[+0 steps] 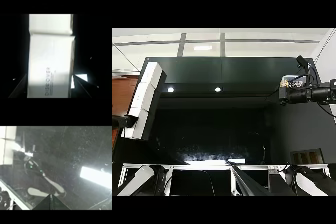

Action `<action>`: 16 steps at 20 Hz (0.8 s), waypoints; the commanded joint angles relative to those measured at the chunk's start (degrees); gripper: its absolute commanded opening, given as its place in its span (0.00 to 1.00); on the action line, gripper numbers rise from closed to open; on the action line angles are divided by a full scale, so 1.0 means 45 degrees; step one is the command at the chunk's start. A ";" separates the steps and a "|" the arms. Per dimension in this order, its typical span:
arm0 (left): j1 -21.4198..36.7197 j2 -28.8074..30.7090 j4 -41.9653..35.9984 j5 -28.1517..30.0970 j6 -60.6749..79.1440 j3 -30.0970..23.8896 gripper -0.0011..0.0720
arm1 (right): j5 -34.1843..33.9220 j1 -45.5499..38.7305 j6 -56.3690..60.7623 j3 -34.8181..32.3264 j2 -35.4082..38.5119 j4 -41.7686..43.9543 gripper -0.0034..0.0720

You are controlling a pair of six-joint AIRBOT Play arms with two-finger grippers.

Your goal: Fold the box and place the chain.

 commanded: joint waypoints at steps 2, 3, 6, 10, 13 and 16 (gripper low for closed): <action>-0.0631 0.1137 -0.2739 -0.0627 -0.0010 0.0345 1.00 | -0.0384 0.0005 -0.0092 -0.0005 0.0005 0.0005 0.08; -0.1166 0.1394 -0.2934 -0.0622 -0.0010 0.0437 0.99 | -0.0393 0.0005 -0.0102 0.0000 0.0005 0.0005 0.08; -0.3512 0.2147 -0.3492 -0.0374 -0.0495 0.0865 0.97 | -0.0913 0.0010 -0.0719 0.0141 0.0005 0.0000 0.08; -0.8136 0.2331 -0.3172 -0.0335 -0.3186 0.1651 0.28 | -0.0845 -0.0010 -0.1957 0.0680 0.0049 -0.0403 0.08; -1.1414 0.2356 -0.3109 -0.0034 -0.3837 0.2142 0.05 | -0.1622 0.0010 -0.0884 0.0709 0.0816 -0.3094 0.08; -1.3556 0.2574 -0.0534 0.1880 -0.9423 0.2132 0.05 | -0.4065 0.0005 0.0753 0.0262 0.2710 -0.6489 0.08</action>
